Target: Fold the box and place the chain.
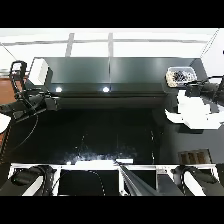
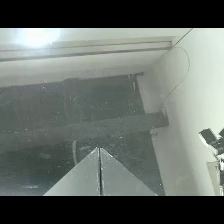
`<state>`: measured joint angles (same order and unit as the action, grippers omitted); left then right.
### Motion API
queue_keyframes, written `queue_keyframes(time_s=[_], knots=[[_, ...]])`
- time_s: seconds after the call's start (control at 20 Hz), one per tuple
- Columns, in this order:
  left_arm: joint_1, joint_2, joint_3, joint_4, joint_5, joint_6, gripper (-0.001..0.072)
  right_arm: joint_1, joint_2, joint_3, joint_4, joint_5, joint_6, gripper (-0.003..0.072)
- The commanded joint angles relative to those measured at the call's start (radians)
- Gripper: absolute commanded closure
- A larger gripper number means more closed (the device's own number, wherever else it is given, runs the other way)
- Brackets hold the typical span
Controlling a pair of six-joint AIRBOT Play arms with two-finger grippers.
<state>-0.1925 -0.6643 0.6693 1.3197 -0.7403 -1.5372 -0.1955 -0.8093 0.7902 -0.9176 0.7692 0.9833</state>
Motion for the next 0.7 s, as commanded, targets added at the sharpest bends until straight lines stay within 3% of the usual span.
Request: queue_keyframes(time_s=[0.0, 0.45, 0.65], knots=[[0.001, 0.000, 0.000, 0.000, 0.000, 0.000, 0.0683, 0.001, 0.000, 0.000, 0.000, 0.000, 0.000, 0.0676], [0.001, 0.000, 0.000, 0.000, 0.006, 0.000, 0.0683, 0.001, 0.000, 0.000, 0.000, 0.000, 0.000, 0.0676], [0.001, -0.013, -0.001, 0.000, 0.085, 0.000, 0.0683, 0.001, 0.000, 0.000, 0.010, 0.000, 0.002, 0.0676]])
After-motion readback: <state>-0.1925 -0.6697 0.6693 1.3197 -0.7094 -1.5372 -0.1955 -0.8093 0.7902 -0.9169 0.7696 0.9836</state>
